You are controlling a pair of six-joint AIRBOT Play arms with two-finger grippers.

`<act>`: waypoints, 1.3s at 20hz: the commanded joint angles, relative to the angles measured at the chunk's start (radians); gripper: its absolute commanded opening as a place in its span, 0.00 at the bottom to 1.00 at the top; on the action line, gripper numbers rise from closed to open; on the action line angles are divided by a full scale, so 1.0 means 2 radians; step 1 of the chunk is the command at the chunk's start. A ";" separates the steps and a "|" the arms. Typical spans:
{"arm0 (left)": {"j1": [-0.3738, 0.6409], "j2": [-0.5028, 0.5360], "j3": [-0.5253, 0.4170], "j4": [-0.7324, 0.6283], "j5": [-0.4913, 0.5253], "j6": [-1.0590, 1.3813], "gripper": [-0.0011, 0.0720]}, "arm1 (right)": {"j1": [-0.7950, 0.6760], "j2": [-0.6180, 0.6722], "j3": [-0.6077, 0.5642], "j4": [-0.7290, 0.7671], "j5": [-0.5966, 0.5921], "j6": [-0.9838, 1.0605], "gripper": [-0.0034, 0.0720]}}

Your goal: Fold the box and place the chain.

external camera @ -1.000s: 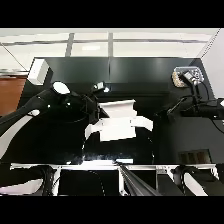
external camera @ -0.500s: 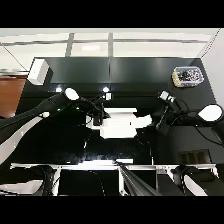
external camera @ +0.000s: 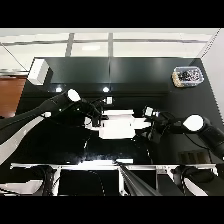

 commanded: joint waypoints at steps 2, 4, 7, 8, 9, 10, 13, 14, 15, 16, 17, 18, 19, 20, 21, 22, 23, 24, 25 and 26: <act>0.000 -0.001 0.000 0.007 0.002 0.001 0.05 | 0.044 -0.023 -0.007 0.000 -0.018 -0.023 0.97; 0.000 -0.001 0.000 0.007 0.001 0.001 0.05 | 0.061 -0.041 -0.007 0.001 -0.027 -0.029 0.97; 0.000 -0.001 0.000 0.007 0.001 0.001 0.05 | 0.088 -0.058 -0.007 0.017 -0.077 -0.029 0.97; 0.000 -0.001 0.000 0.007 0.001 0.001 0.05 | 0.099 -0.060 -0.007 0.028 -0.100 -0.029 0.97; 0.000 -0.001 0.000 0.007 0.001 0.001 0.05 | 0.107 -0.060 -0.007 0.036 -0.118 -0.029 0.97; 0.000 -0.001 0.000 0.007 0.001 0.001 0.05 | 0.115 -0.060 -0.007 0.038 -0.133 -0.029 0.97; 0.000 -0.001 0.000 0.007 0.001 0.001 0.05 | 0.119 -0.059 -0.006 0.034 -0.145 -0.029 0.97; 0.000 -0.001 0.000 0.007 0.001 0.001 0.05 | 0.119 -0.059 -0.003 0.027 -0.143 -0.029 0.97; 0.000 -0.001 0.000 0.007 0.000 0.001 0.05 | 0.119 -0.059 0.003 0.016 -0.136 -0.029 0.97; 0.000 -0.001 0.000 0.007 0.000 0.001 0.05 | 0.118 -0.059 0.011 0.011 -0.127 -0.029 0.97; 0.000 -0.001 0.000 0.007 0.001 0.001 0.05 | 0.118 -0.059 0.019 0.007 -0.125 -0.029 0.97; 0.000 -0.001 0.000 0.007 0.001 0.001 0.05 | 0.117 -0.059 0.027 0.004 -0.124 -0.029 0.97; 0.000 -0.001 0.000 0.007 0.000 0.001 0.05 | 0.115 -0.059 0.035 0.000 -0.125 -0.031 0.97; 0.000 -0.001 0.000 0.007 0.000 0.001 0.05 | 0.109 -0.059 0.041 0.000 -0.125 -0.037 0.97; 0.000 -0.001 0.000 0.007 0.000 0.001 0.05 | 0.101 -0.059 0.046 0.002 -0.125 -0.039 0.97; 0.000 -0.001 0.000 0.007 0.000 0.001 0.05 | 0.090 -0.059 0.050 0.005 -0.125 -0.040 0.97; 0.000 -0.001 0.000 0.007 0.001 0.001 0.05 | 0.079 -0.059 0.050 0.014 -0.124 -0.041 0.97; 0.000 -0.001 0.000 0.007 0.001 0.001 0.05 | 0.069 -0.059 0.050 0.026 -0.119 -0.047 0.97; 0.000 -0.001 0.000 0.007 0.001 0.001 0.05 | 0.063 -0.060 0.050 0.035 -0.114 -0.060 0.97; 0.000 -0.001 0.000 0.007 0.001 0.001 0.05 | 0.058 -0.061 0.050 0.047 -0.110 -0.070 0.97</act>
